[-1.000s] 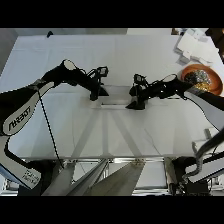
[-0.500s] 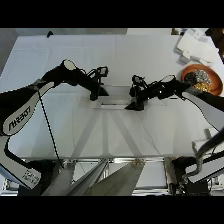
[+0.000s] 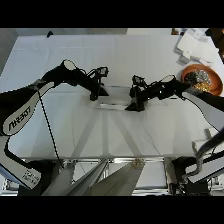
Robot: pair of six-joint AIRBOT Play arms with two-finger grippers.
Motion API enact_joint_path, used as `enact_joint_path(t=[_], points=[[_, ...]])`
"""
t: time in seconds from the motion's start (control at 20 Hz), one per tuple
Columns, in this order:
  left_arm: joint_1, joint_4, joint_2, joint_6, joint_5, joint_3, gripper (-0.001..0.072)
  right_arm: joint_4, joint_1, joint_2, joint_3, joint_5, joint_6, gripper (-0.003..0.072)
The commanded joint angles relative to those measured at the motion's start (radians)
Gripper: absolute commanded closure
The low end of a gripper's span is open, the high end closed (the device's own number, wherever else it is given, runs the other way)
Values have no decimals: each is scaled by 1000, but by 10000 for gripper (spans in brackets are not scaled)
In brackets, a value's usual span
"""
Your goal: Fold the box and place the chain.
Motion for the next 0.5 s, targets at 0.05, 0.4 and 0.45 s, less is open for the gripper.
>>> enact_joint_path(t=[0.05, 0.4, 0.45], points=[[0, 0, 0, 0, 3, 0, 698, 0, 2, 0, 1, 7, -1, 8], [0, 0, 0, 0, 3, 0, 698, 1, 2, 0, 1, -39, 0, 119], [0, 0, 0, 0, 3, 0, 698, 1, 2, 0, 1, -38, 0, 194]])
